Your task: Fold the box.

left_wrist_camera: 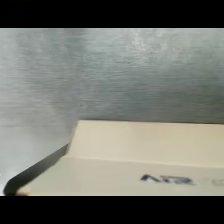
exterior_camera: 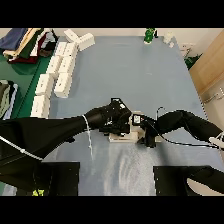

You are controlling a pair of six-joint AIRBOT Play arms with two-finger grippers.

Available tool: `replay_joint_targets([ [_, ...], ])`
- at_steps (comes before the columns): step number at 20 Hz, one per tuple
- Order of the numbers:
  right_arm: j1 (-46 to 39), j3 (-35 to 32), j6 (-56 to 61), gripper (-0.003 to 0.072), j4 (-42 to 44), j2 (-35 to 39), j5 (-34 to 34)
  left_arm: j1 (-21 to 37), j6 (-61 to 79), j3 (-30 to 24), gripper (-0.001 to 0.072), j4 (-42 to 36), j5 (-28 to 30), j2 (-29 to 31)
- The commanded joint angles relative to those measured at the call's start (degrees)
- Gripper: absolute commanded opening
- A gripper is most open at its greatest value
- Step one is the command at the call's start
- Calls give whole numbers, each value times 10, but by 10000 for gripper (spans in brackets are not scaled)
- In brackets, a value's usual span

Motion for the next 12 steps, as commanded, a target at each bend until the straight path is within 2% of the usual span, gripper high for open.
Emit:
replay_joint_targets([
  [1, 0, 0, 0, 525, 1, 0, -1, 7, 4, 11, 428, 15, -35, 4],
  [7, 0, 0, 0, 525, 0, 0, -1, 9, 6, 11, 420, 18, -47, 4],
  [12, 0, 0, 0, 525, 1, 0, -1, 9, 17, 33, 421, 27, -88, 26],
])
